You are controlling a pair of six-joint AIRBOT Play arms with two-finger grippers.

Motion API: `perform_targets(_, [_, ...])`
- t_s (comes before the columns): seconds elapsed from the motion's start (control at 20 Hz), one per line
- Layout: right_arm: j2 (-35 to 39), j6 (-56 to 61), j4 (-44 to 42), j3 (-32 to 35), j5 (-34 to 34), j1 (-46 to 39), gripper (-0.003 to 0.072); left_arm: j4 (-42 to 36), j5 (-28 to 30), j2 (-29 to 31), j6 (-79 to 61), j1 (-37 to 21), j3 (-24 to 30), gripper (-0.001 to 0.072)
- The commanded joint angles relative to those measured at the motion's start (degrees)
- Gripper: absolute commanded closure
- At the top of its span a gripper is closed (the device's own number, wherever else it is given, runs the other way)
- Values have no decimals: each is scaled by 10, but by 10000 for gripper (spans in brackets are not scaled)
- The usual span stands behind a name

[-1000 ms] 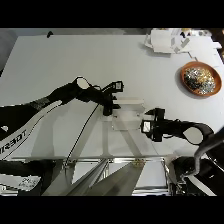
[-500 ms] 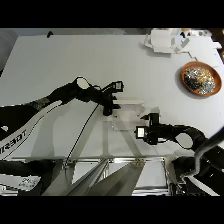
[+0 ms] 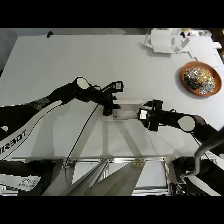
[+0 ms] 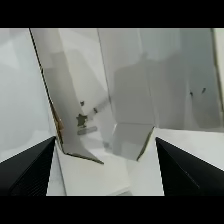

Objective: Fold the box and place the chain.

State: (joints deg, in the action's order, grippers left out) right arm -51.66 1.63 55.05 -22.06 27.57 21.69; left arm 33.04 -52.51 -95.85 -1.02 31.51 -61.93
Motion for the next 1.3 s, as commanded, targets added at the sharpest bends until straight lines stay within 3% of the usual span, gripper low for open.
perform_targets(0.0, [-34,-44,-50,-26,18,-19,-1,0,0,0,0,0,0,698])
perform_targets(0.2, [-62,-87,-76,-40,55,-64,-2,0,0,0,0,0,0,698])
perform_targets(0.6, [-136,-232,-209,-56,141,-113,-2,0,0,0,0,0,0,698])
perform_targets(1.0, [-221,-307,-255,-69,189,-121,4,0,0,0,0,0,0,698])
perform_targets(1.25, [-227,-306,-256,-69,194,-121,55,0,0,0,0,0,0,698])
